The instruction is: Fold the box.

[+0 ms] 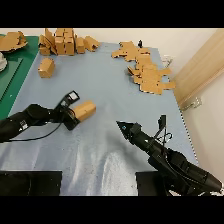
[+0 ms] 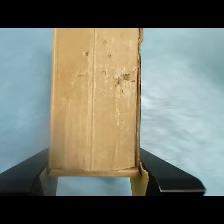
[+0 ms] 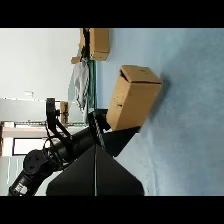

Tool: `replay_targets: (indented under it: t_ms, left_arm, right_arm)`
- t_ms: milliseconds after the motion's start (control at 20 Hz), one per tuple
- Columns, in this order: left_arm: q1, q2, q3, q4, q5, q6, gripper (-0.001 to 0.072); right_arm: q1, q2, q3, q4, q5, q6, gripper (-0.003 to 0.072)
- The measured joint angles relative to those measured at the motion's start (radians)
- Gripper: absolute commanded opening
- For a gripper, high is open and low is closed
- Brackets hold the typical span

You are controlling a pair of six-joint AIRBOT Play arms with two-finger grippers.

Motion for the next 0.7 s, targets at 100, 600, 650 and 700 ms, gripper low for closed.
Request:
replay_targets:
  t_ms: [100,600,650,700]
  left_arm:
    - [0.118,0.003,0.005,0.005,0.034,-0.011,0.0527]
    - [0.587,-0.174,0.254,0.011,0.08,-0.072,0.0527]
    - [0.6,-0.209,0.296,0.011,0.072,-0.081,0.0527]
    - [0.61,-0.243,0.333,0.011,0.063,-0.094,0.0527]
  right_arm:
    - [-0.013,0.0,0.0,0.0,0.0,0.0,0.0003]
    - [-0.029,0.0,0.0,0.0,0.0,0.0,0.0003]
    - [-0.029,0.0,0.0,0.0,0.0,0.0,0.0004]
    - [-0.029,0.0,0.0,0.0,0.0,0.0,0.0003]
